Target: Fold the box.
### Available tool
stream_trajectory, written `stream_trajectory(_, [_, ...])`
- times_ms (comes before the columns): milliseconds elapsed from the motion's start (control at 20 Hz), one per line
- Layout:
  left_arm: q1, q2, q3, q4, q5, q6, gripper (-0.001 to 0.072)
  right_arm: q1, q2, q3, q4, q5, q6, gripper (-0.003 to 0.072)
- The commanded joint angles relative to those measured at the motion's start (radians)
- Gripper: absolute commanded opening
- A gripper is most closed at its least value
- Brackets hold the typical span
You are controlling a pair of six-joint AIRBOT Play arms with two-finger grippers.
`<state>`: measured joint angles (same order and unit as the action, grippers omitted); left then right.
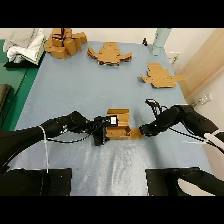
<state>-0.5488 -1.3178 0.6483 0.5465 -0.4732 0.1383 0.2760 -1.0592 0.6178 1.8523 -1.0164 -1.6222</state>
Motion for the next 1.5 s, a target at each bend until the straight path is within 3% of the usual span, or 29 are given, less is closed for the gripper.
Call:
stream_trajectory(0, [0.000,0.000,0.000,0.000,0.000,0.000,0.0471,0.000,-0.033,0.000,0.074,0.032,-0.037,0.0003])
stream_trajectory(550, [0.000,0.000,0.000,0.000,0.000,0.000,0.0470,0.000,-0.053,0.002,0.114,0.009,-0.074,0.0003])
stream_trajectory(1150, [0.000,0.000,0.000,0.000,0.000,0.000,0.0470,0.001,0.069,0.002,0.181,-0.017,-0.080,0.0005])
stream_trajectory(1300, [0.000,0.000,0.000,0.000,0.000,0.000,0.0471,0.023,0.058,0.002,0.240,-0.010,-0.080,0.0112])
stream_trajectory(1450, [0.000,0.000,0.000,0.000,0.000,0.000,0.0470,0.077,0.030,0.002,0.253,0.016,-0.081,0.0113])
